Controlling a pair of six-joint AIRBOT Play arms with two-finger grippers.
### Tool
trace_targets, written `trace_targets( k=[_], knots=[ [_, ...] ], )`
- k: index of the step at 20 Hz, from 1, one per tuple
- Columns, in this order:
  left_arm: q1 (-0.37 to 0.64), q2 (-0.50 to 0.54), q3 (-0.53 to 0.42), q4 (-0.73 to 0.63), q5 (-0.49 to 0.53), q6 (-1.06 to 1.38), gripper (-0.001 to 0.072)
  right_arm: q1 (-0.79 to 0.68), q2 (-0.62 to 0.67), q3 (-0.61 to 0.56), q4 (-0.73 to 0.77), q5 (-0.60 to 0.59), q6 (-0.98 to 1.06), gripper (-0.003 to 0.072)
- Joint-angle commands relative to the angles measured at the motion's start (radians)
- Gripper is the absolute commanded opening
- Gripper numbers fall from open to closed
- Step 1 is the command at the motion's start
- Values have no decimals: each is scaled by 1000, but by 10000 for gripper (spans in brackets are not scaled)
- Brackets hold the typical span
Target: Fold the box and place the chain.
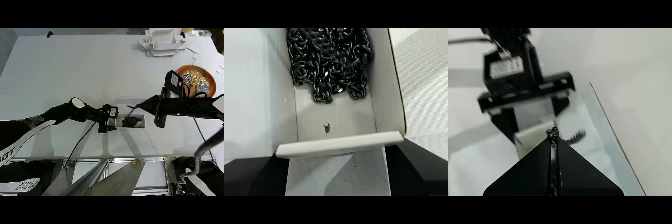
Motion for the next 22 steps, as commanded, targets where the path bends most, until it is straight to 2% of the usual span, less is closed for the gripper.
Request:
trace_targets(
  k=[1,7,10,13,17,19,20,21,22],
  knots=[
    [1,0,0,0,0,0,140,103,-51,13,52,-63,13,14],
    [1,0,0,0,0,0,140,140,-172,13,-68,-72,173,15],
    [1,0,0,0,1,0,140,142,-216,13,-70,-71,196,17],
    [1,0,0,0,0,0,140,166,-260,13,-74,-65,197,136],
    [1,0,0,0,1,0,140,165,-264,21,-112,-35,197,178],
    [1,0,0,0,0,0,140,125,-264,85,-138,54,199,158],
    [1,0,0,0,1,0,140,101,-264,137,-156,98,200,70],
    [1,0,0,0,0,0,140,77,-264,203,-187,134,200,16],
    [1,0,0,0,0,0,140,58,-264,266,-217,140,200,16]
  ],
)
